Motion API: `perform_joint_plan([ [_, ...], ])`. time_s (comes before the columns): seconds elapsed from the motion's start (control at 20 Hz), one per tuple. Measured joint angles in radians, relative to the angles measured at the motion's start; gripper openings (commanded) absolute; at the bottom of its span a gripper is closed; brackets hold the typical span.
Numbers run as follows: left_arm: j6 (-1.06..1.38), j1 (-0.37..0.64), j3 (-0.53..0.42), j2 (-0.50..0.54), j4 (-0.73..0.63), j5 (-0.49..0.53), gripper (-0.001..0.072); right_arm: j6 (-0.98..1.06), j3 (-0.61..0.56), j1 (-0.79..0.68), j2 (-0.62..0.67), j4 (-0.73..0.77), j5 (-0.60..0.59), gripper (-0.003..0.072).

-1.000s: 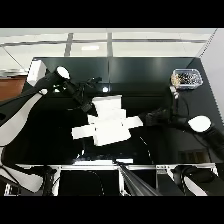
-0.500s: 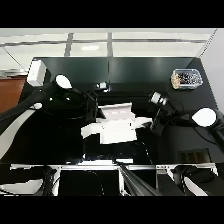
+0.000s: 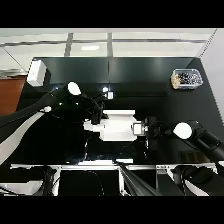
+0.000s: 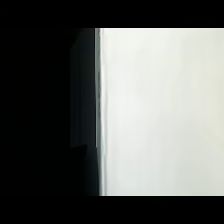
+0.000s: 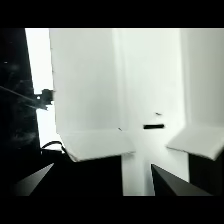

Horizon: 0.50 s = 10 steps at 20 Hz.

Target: Fold the box and place the chain.

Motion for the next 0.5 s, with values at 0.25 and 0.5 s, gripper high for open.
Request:
perform_joint_plan([
  [0.25, 0.006, -0.003, 0.000, -0.002, 0.001, 0.002, 0.0023, -0.026, -0.007, 0.080, -0.064, 0.043, -0.119, 0.0703],
  [0.5, -0.010, -0.003, 0.000, -0.002, 0.003, -0.009, 0.0023, -0.020, 0.030, 0.077, -0.082, 0.100, -0.199, 0.0703],
])
